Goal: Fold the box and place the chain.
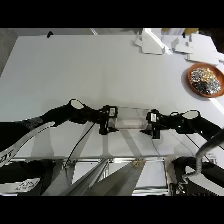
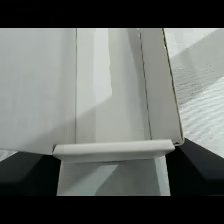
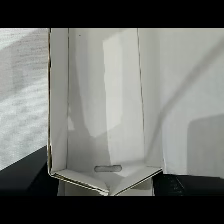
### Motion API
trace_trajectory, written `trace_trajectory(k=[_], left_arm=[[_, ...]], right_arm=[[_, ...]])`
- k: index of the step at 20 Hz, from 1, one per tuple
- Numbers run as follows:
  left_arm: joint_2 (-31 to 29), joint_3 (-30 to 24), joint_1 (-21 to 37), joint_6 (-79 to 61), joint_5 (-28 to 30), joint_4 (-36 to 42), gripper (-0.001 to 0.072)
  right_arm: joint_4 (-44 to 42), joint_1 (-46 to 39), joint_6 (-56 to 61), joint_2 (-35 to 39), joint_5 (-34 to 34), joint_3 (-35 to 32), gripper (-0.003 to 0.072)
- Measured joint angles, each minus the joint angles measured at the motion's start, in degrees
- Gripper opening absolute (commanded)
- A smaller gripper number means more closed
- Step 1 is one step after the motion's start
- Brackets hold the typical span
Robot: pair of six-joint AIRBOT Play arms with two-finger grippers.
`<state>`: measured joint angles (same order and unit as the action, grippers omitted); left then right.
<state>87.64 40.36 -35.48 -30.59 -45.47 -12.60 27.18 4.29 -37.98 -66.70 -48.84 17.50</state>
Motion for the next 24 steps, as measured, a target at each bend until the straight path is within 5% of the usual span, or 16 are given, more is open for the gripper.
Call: trace_trajectory(k=[2,24], left_arm=[[0.0,0.0,-0.2,0.2,0.2,-0.1,0.0145],[0.0,0.0,-0.3,0.9,1.0,-0.3,0.0135]], right_arm=[[0.0,0.0,0.0,0.0,0.0,0.0,0.0430],[-0.1,0.0,0.0,0.0,-0.1,0.0,0.0430]])
